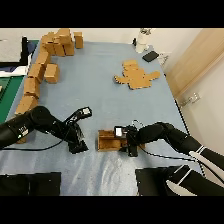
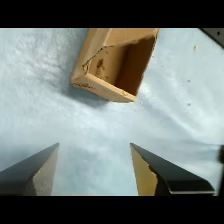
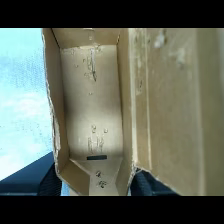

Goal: Fold the box.

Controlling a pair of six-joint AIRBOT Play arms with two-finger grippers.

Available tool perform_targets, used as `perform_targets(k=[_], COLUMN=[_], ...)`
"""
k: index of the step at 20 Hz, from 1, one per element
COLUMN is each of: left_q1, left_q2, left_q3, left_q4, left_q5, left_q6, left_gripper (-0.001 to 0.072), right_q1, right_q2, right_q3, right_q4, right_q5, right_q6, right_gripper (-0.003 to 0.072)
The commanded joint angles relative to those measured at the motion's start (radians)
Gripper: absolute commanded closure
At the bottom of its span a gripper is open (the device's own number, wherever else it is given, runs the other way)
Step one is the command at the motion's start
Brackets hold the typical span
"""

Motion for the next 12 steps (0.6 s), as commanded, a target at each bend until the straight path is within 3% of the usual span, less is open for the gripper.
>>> perform_targets(k=[1,3,7,12], left_q1=[0.032,0.001,-0.057,-0.087], left_q2=[-0.015,-0.035,-0.093,-0.117], left_q3=[-0.113,-0.144,-0.146,-0.146], left_q4=[-0.226,-0.304,-0.46,-0.467], left_q5=[0.203,0.215,0.269,0.278], left_q6=[0.541,0.729,0.842,0.859], left_gripper=[0.0018,0.0017,0.0017,0.0017], right_q1=[0.0,0.0,0.0,0.0], right_q2=[0.001,0.001,0.001,0.001], right_q3=[0.0,0.0,0.0,0.0], right_q4=[0.0,0.0,0.0,0.0], right_q5=[0.0,0.0,0.0,0.0], right_q6=[0.0,0.0,0.0,0.0], right_gripper=[0.0176,0.0176,0.0176,0.0176])
